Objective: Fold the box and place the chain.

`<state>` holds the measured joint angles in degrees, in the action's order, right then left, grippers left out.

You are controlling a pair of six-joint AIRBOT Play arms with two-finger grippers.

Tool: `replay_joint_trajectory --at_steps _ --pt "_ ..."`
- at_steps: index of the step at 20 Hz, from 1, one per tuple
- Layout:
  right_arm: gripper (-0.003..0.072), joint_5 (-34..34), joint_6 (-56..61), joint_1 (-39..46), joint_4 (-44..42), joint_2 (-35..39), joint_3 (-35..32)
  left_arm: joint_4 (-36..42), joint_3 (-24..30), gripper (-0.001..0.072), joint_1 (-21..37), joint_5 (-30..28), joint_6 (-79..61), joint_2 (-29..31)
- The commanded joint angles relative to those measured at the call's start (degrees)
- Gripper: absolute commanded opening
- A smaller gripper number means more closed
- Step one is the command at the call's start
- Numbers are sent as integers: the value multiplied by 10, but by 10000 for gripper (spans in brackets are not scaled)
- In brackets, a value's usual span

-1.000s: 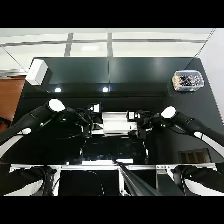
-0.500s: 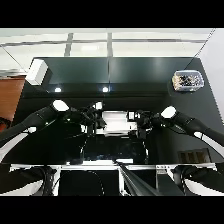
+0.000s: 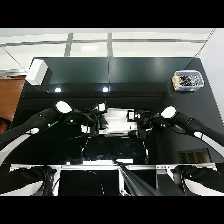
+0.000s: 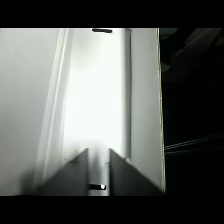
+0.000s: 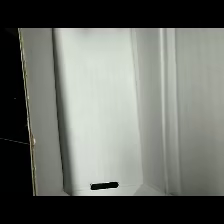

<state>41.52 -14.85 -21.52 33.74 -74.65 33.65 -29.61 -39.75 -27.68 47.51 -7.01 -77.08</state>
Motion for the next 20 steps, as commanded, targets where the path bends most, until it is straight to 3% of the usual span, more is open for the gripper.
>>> replay_joint_trajectory --at_steps 1,4,8,10,13,14,17,18,20 --pt "487 0 0 0 0 0 0 -19 -1 30 2 1 16 7" --pt "487 0 0 0 0 0 0 -92 -1 28 34 26 122 51" --pt "487 0 0 0 0 0 0 -161 -1 27 120 89 278 150" --pt "487 0 0 0 0 0 0 -226 1 28 181 106 457 177" --pt "487 0 0 0 0 0 0 -323 16 28 276 134 772 158" --pt "486 0 0 0 0 0 0 -305 26 29 315 161 835 139" --pt "487 0 0 0 0 0 0 -103 67 27 401 250 747 55" --pt "487 0 0 0 0 0 0 -52 81 26 409 251 721 27" --pt "487 0 0 0 0 0 0 -30 85 25 382 235 695 -13"
